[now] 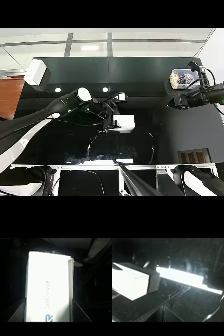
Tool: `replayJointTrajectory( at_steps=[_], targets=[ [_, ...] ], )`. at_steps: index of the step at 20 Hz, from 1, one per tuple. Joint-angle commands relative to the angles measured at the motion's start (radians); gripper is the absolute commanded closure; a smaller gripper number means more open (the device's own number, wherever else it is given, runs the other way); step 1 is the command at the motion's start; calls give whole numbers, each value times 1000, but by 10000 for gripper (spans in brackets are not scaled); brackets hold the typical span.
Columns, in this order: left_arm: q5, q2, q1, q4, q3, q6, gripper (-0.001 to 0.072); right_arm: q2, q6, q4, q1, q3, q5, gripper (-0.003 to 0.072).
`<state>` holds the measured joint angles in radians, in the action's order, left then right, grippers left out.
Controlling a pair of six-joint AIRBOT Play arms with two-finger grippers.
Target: Fold the box and place the chain.
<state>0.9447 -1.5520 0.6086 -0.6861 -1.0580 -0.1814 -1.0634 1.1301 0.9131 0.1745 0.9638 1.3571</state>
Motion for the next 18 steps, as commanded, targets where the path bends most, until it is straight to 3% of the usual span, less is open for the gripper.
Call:
replayJointTrajectory(
  at_steps=[1,6,11,18],
  targets=[
    [-9,0,7,-17,-1,3,-4,1,5,0,0,1,0,674],
    [-45,-3,14,-17,-1,3,-4,1,18,0,0,1,-10,674],
    [-239,-26,118,-22,0,24,-5,1,22,0,0,1,-15,674],
    [-373,-31,188,-6,0,23,-2,1,22,0,0,1,-23,674]
  ],
)
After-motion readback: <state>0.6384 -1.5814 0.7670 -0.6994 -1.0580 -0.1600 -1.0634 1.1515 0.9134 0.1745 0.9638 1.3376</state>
